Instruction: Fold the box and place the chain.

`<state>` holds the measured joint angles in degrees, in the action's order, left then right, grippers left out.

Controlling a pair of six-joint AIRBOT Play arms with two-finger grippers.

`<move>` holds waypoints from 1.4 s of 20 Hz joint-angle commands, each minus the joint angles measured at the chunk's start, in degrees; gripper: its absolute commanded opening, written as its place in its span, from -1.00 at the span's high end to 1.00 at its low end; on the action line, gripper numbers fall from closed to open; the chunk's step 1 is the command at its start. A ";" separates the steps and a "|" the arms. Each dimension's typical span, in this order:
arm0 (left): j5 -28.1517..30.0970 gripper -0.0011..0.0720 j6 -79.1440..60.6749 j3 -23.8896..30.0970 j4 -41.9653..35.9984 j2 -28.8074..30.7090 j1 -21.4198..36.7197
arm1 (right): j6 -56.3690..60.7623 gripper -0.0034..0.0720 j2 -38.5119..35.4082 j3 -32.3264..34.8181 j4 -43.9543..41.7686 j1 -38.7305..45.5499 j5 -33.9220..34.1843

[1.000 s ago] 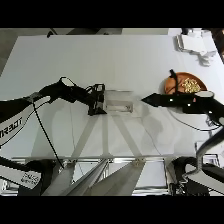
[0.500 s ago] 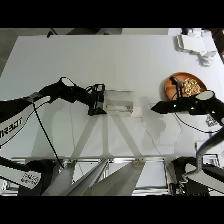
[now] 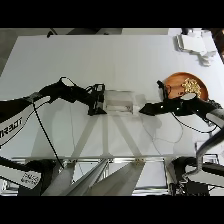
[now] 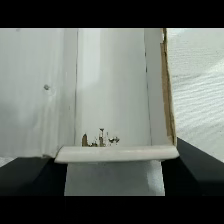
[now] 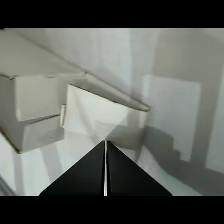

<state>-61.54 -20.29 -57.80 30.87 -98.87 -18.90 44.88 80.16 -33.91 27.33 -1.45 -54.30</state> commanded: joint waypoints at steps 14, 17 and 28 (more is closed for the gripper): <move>0.02 0.38 -0.02 -0.02 0.02 -0.02 0.00 | 6.56 0.89 -15.63 0.61 22.23 5.62 -0.33; 0.02 0.38 0.00 -0.02 0.02 -0.02 -0.02 | 6.64 0.90 -17.66 3.48 22.60 1.05 5.22; 0.02 0.38 -0.02 -0.02 0.02 -0.02 0.00 | 2.56 0.90 -8.63 7.06 4.72 -2.36 14.47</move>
